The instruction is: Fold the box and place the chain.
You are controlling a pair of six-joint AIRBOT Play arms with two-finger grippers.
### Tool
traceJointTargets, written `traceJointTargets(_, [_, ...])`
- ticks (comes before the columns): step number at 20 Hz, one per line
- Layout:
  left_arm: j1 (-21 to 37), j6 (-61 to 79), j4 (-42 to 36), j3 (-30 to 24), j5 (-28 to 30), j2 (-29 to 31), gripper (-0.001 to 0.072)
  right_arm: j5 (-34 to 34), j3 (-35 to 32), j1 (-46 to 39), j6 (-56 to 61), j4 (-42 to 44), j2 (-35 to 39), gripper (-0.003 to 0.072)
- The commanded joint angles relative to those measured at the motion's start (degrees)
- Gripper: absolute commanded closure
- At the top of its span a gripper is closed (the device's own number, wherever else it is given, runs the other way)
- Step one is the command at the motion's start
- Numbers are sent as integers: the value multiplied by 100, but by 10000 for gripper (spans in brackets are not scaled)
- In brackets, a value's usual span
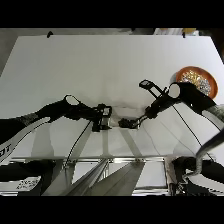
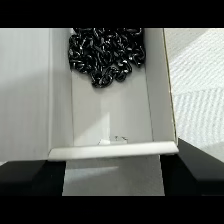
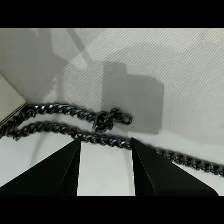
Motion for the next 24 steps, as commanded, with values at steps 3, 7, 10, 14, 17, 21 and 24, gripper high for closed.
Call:
traceJointTargets(3, [0,0,2,2,2,4,457,-214,-4,35,37,282,-356,391])
traceJointTargets(7, [0,0,2,2,2,4,457,-286,-4,114,39,234,-411,474])
traceJointTargets(10, [0,0,2,4,2,4,457,-184,-4,114,42,225,-389,605])
traceJointTargets(14, [0,0,2,4,2,4,457,-129,-4,109,85,144,210,671])
traceJointTargets(17, [0,0,2,4,2,4,457,164,-4,109,282,46,894,671])
traceJointTargets(21, [0,2,2,4,2,4,457,933,-4,116,542,144,1768,671])
traceJointTargets(24, [0,0,2,4,2,4,457,1333,-4,114,535,623,2382,671])
